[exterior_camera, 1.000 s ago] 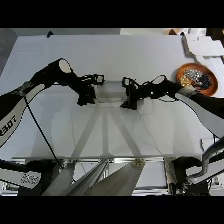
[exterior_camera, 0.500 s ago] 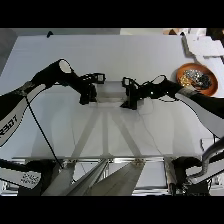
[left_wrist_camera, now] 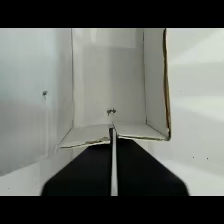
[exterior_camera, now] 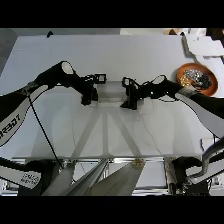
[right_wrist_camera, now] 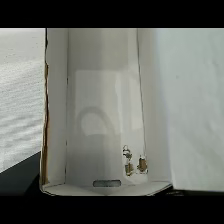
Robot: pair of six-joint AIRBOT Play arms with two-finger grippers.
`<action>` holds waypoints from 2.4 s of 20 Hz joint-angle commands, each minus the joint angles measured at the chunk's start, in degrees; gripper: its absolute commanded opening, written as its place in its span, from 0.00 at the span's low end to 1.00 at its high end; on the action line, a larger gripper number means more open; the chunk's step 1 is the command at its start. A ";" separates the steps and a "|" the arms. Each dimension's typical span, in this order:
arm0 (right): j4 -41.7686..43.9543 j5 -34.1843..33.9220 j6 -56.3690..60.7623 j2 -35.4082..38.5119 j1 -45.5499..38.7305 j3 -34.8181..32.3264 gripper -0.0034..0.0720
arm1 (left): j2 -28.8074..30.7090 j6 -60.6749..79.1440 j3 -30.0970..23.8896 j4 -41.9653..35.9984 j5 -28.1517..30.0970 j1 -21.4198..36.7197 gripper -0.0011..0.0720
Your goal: Fold the box and place the chain.
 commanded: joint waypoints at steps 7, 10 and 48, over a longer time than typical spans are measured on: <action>0.02 0.02 0.02 0.02 0.02 -0.02 0.73 | -0.04 -0.63 0.00 -5.14 0.07 -0.07 0.42; 0.02 0.02 0.00 0.02 0.02 -0.02 0.73 | -0.04 -0.63 0.00 -5.11 -0.07 -0.07 0.56; 0.00 0.02 0.00 0.02 0.02 -0.02 0.73 | 20.15 -44.96 -33.97 -17.84 17.64 15.89 0.02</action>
